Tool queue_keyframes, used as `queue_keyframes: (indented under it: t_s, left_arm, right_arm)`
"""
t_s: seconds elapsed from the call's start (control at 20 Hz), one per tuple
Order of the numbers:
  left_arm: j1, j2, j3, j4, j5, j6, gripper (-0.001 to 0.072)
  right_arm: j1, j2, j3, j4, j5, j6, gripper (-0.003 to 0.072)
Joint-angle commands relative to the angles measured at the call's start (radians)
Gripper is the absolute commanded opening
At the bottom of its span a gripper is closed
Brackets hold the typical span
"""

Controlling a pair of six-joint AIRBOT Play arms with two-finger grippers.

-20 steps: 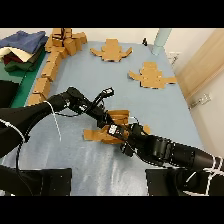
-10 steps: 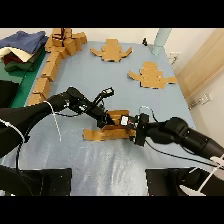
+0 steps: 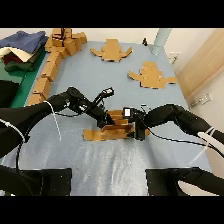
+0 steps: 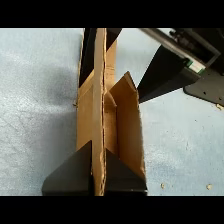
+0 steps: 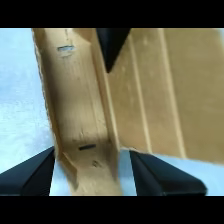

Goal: Fold the box.

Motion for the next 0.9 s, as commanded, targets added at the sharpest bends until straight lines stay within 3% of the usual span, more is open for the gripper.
queue_keyframes:
  t_s: [0.0,0.85]
  left_arm:
    - [-0.001,0.000,-0.001,0.000,-0.001,0.000,0.0013]
    - [0.000,0.000,0.000,0.000,0.000,0.000,0.0013]
  right_arm:
    - [-0.002,-0.072,0.016,0.053,-0.049,-0.050,0.0720]
    - [0.003,-0.084,-0.027,0.037,-0.002,-0.043,0.0720]
